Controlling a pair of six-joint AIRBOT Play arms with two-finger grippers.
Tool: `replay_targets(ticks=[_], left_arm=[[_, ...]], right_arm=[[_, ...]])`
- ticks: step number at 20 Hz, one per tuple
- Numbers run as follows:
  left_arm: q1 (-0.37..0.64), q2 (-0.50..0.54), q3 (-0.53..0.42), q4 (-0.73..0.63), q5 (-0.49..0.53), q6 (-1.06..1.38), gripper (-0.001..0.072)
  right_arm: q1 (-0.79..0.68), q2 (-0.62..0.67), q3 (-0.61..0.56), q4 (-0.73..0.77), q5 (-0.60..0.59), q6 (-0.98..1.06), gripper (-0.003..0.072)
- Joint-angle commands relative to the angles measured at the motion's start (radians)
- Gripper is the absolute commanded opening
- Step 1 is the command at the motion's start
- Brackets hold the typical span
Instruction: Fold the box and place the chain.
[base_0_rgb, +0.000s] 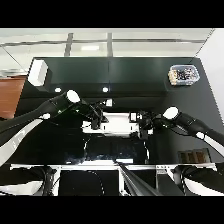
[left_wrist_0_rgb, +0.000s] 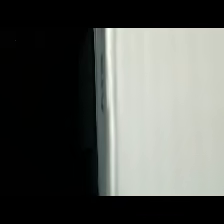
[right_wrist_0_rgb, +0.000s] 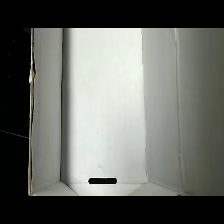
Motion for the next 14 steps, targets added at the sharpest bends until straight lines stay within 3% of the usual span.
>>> replay_targets(ticks=[1,14], left_arm=[[0.000,0.001,0.000,0.000,0.000,0.000,0.0024],[0.000,-0.002,0.000,0.008,0.003,0.000,0.0024]], right_arm=[[0.000,-0.001,-0.001,-0.020,-0.011,0.017,0.0638],[0.000,-0.001,-0.001,-0.013,-0.023,0.025,0.0638]])
